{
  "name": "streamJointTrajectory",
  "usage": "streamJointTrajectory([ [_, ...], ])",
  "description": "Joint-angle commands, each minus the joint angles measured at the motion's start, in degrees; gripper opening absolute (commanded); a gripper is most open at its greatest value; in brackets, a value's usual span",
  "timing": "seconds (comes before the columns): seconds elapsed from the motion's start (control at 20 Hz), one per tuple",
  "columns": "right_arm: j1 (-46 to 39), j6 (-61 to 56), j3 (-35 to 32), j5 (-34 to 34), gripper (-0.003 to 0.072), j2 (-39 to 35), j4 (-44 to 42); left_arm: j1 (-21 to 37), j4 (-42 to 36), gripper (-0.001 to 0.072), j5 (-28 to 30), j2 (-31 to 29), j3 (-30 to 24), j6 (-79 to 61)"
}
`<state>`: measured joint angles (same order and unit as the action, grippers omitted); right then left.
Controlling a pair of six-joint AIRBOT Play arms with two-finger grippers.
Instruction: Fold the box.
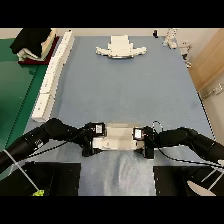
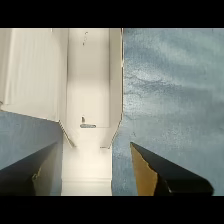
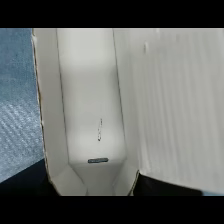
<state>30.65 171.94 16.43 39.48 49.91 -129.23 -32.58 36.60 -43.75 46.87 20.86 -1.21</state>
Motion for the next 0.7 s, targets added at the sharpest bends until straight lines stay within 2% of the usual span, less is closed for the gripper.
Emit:
streamJointTrajectory([
  [0.0, 0.04, -0.02, 0.04, 0.00, 0.0536, 0.02, -0.02, 0.02, -3.28, 0.0681, 4.39, 3.67, -0.31, -4.20],
  [0.1, 0.04, -0.02, 0.04, 0.00, 0.0536, 0.02, 0.00, 0.04, -3.28, 0.0315, 4.28, 4.92, -0.24, -6.51],
  [0.15, 0.04, -0.02, 0.04, 0.00, 0.0536, 0.02, 0.00, 0.02, -3.56, 0.0212, 4.17, 5.49, -0.26, -8.22],
  [0.4, 0.04, -0.02, 0.04, 0.00, 0.0537, 0.02, 0.00, -0.31, -8.66, 0.0212, 4.33, 7.61, -0.13, -10.73],
  [0.5, 0.04, -0.02, 0.04, 0.00, 0.0536, 0.02, -0.02, -1.55, -11.45, 0.0084, 4.22, 7.58, -0.13, -12.41],
  [0.65, 0.04, -0.02, 0.04, 0.00, 0.0536, 0.02, -0.02, -3.02, -12.96, 0.0083, 4.39, 7.63, -0.13, -13.38],
])
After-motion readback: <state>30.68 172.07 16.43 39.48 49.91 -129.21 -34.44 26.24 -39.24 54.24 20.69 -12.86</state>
